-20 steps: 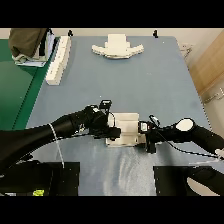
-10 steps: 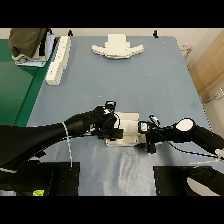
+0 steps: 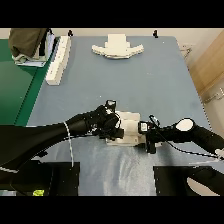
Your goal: Fold the box.
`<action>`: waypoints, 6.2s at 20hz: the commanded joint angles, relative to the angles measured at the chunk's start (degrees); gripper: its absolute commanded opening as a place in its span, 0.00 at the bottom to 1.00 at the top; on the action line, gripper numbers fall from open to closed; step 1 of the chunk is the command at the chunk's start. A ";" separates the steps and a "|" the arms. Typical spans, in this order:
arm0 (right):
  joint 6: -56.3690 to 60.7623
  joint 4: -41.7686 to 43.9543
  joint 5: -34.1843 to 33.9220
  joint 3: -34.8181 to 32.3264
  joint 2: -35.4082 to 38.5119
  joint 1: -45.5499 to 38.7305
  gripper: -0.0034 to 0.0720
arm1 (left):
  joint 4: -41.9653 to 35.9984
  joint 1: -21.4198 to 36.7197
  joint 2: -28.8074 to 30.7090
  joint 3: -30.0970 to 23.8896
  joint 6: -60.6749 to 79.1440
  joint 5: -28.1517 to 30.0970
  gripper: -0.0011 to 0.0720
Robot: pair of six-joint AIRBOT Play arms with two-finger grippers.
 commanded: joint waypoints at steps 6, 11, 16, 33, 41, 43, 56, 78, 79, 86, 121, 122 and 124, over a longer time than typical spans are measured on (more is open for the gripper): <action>0.00 -0.26 0.20 -0.02 0.02 0.00 0.71 | 0.52 1.81 5.14 4.46 3.26 -8.59 0.70; 0.00 -0.26 0.20 -0.02 0.02 0.00 0.71 | -3.56 10.82 12.24 8.26 14.71 -19.45 0.03; 0.00 -0.26 0.20 -0.02 0.02 0.00 0.71 | -17.33 25.07 13.86 8.04 30.93 -25.35 0.03; 0.00 -0.26 0.20 0.00 0.04 0.00 0.71 | -52.00 44.26 10.99 -19.21 133.17 3.13 0.97; 0.00 -0.24 0.20 0.00 0.04 0.00 0.71 | -55.89 38.62 11.06 -29.05 163.51 11.56 0.97; 0.00 -0.26 0.20 -0.02 0.04 0.00 0.71 | -57.48 36.22 11.04 -29.07 167.53 12.55 0.97; 0.00 -0.26 0.20 0.00 0.04 0.00 0.71 | -63.91 32.83 10.99 -29.40 167.84 13.46 0.97; 0.00 -0.26 0.20 0.00 0.04 0.00 0.71 | -65.35 30.51 12.50 -29.92 160.21 13.68 0.97; 0.00 -0.26 0.20 -0.02 0.04 0.00 0.71 | -65.99 29.77 12.13 -29.92 160.21 14.93 0.97; 0.00 -0.24 0.20 0.00 0.04 0.00 0.71 | -65.92 28.28 11.74 -29.83 158.75 18.36 0.97; 0.00 -0.24 0.20 0.00 0.04 0.00 0.71 | -64.41 26.05 11.76 -29.86 155.58 20.96 0.57; 0.00 -0.24 0.20 0.00 0.04 0.00 0.71 | -64.41 26.05 11.76 -29.86 155.58 20.96 0.57; 0.04 1.05 0.20 0.00 0.04 0.00 0.73 | -64.43 26.05 11.76 -29.86 155.58 20.96 0.57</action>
